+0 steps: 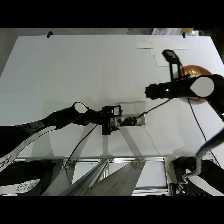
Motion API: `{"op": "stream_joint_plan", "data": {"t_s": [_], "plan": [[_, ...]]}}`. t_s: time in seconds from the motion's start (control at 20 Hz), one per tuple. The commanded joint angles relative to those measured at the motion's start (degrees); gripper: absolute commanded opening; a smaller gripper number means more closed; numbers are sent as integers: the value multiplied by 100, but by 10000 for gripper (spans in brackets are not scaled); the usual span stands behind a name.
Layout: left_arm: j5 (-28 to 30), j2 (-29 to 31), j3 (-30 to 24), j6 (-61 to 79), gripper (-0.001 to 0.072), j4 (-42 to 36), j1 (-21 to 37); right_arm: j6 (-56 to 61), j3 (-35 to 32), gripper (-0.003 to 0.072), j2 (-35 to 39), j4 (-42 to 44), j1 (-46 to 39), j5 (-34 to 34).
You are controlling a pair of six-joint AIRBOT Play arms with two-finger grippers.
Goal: Fold the box and place the chain.
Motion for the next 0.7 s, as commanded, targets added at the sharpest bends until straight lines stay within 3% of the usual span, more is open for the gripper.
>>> {"op": "stream_joint_plan", "data": {"t_s": [0.0,0.25,0.3,0.4,0.45,0.65], "plan": [[0,2,-2,2,101,2,4,463,37,34,-44,-940,-619,66],[0,2,-2,2,101,2,4,463,-28,21,-555,-1298,-691,387],[0,2,-2,2,101,2,4,463,-28,61,-673,-1298,-691,389],[0,2,-2,2,101,2,4,463,-33,380,-894,-1300,-691,387],[0,2,-2,2,101,2,4,466,-33,423,-1005,-1300,-691,389],[0,2,-2,2,101,2,4,837,-57,315,-1322,-1523,-691,387]]}}
